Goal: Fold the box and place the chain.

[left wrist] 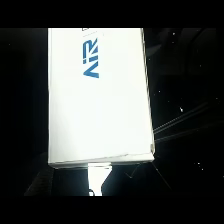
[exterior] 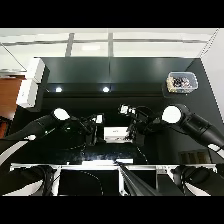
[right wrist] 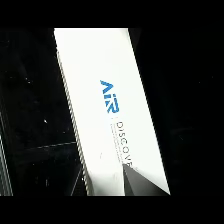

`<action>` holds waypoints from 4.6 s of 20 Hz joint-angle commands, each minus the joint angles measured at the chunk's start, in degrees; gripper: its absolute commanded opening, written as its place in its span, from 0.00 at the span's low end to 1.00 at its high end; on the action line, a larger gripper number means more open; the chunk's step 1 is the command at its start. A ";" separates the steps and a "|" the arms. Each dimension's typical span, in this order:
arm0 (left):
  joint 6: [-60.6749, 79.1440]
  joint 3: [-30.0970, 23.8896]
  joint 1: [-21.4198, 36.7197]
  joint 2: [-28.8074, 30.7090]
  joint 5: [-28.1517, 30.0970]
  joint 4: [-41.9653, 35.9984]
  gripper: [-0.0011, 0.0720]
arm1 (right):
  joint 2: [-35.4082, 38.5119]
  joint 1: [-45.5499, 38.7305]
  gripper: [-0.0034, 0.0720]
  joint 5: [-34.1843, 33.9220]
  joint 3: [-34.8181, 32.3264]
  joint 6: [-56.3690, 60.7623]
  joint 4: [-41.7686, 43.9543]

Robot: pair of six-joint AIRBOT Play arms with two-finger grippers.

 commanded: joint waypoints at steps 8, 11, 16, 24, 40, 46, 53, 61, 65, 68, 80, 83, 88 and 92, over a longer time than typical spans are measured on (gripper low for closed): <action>-0.02 0.02 -0.02 -0.04 0.07 -0.02 0.66 | 0.00 0.00 0.47 0.74 0.00 -0.02 -0.11; -0.02 0.02 -0.02 -0.04 0.07 -0.02 0.66 | 0.00 0.02 0.47 2.12 0.00 -0.02 -0.07; -0.02 0.02 -0.02 -0.04 0.07 -0.02 0.66 | 0.00 0.00 0.47 2.21 0.00 -0.02 -0.07; -0.02 0.02 -0.02 -0.04 0.07 -0.02 0.66 | 0.02 -0.15 0.47 2.23 0.07 -0.02 -0.04; -0.02 0.02 -0.02 -0.04 0.07 -0.02 0.66 | 1.14 0.02 0.43 -0.39 0.07 1.51 -2.80; -0.02 0.02 -0.02 -0.04 0.07 -0.02 0.66 | 1.11 0.02 0.31 0.48 -0.02 1.51 -2.62; -0.02 0.02 -0.02 -0.04 0.07 -0.02 0.66 | 1.11 0.02 0.34 0.46 -0.02 2.14 -2.64; -0.02 0.02 -0.02 -0.04 0.07 -0.02 0.66 | 1.11 0.02 0.44 0.42 -0.02 3.56 -2.97; -0.02 0.02 -0.02 -0.04 0.07 -0.02 0.66 | 1.11 0.04 0.44 0.50 -0.02 5.11 -4.15; -0.02 0.02 -0.02 -0.04 0.07 -0.02 0.66 | 1.09 0.04 0.44 0.46 -0.02 5.11 -4.13; -0.02 0.02 -0.02 -0.04 0.07 -0.02 0.66 | 1.29 -0.44 0.44 3.58 -0.70 13.79 -3.32; -0.02 0.02 -0.02 -0.04 0.07 -0.02 0.66 | 3.04 -4.11 0.25 7.89 0.55 28.28 -2.58; -0.02 0.02 -0.02 -0.04 0.07 -0.02 0.66 | 3.08 -8.48 0.07 5.49 -4.31 34.23 16.00; -0.02 0.02 0.00 -0.04 0.07 -0.02 0.66 | -0.50 -5.35 0.07 -0.92 -11.52 29.05 32.59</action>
